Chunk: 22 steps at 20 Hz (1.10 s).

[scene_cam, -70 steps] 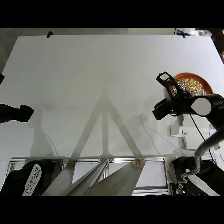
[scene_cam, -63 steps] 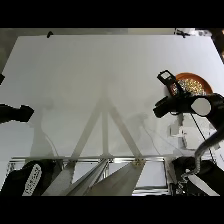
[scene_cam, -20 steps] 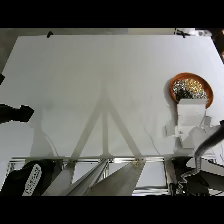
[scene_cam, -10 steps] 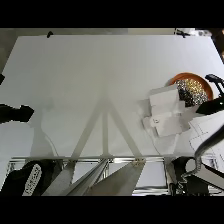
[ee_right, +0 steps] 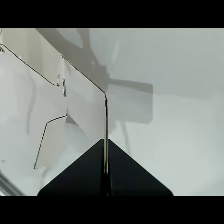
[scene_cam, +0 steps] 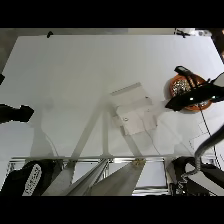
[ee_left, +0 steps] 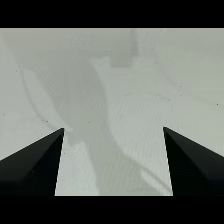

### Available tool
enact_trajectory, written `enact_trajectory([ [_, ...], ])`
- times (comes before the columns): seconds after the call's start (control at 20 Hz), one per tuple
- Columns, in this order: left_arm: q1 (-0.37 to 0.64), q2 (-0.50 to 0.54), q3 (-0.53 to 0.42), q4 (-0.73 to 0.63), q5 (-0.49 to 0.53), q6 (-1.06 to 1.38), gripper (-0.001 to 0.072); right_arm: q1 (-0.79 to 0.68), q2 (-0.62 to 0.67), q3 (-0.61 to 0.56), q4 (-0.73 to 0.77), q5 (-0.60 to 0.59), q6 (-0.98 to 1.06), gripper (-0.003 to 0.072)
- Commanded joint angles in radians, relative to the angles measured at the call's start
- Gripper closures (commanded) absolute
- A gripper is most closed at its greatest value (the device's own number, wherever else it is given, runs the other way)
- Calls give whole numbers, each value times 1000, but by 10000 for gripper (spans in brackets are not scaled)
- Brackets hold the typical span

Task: Fold the box and place the chain.

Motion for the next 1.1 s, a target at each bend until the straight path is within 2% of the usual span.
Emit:
enact_trajectory([
  [0.0,0,1,0,0,0,0,14,150,6,-65,42,-150,109,677],
  [0.4,0,0,0,0,1,4,14,327,6,-153,42,-373,414,676],
  [0.65,-1,0,0,-10,0,-1,14,376,6,-184,42,-387,471,676],
  [0.85,-1,-9,-1,-235,32,-3,15,380,6,-184,49,-404,470,675],
  [1.05,-25,-87,-1,-478,-52,71,15,380,6,-183,49,-409,470,675],
])
